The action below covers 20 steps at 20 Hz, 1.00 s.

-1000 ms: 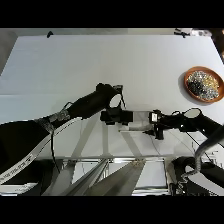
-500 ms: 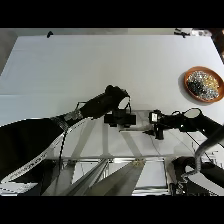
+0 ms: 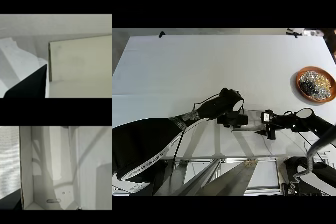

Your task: Fold the box and place the chain.

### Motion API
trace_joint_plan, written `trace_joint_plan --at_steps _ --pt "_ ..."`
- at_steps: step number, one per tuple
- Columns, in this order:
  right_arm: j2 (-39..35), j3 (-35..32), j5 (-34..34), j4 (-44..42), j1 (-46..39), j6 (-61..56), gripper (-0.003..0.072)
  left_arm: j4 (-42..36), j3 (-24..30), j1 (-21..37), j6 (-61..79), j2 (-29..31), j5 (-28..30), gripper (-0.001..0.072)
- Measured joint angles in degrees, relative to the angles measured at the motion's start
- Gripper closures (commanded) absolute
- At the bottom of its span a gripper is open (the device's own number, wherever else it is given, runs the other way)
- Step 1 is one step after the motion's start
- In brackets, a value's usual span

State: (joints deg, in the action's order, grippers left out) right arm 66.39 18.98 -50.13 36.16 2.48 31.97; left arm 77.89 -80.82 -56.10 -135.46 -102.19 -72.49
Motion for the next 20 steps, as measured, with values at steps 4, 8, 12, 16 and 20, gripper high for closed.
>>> trace_joint_plan --at_steps 4,8,12,16,20 --pt "0.0 0.0 0.0 0.0 0.0 -0.02 0.0328 0.2 -0.04 -0.31 -0.02 -0.85 0.2 0.0705" --pt "0.0 0.0 0.0 0.0 0.0 -0.02 0.0328 0.24 -0.04 -0.39 0.22 -1.14 0.52 0.0677" --pt "-0.02 0.02 -0.11 0.07 -0.02 0.0 0.0328 -0.28 -0.07 -0.52 0.46 -1.27 1.75 0.0346" --pt "-0.02 0.02 0.04 0.02 0.0 0.04 0.0328 -0.26 -0.04 -0.7 0.48 -1.27 1.77 0.0535" --pt "-0.02 0.02 0.04 0.02 0.0 0.0 0.0328 0.0 -0.02 -0.96 0.26 -1.27 0.81 0.0705"
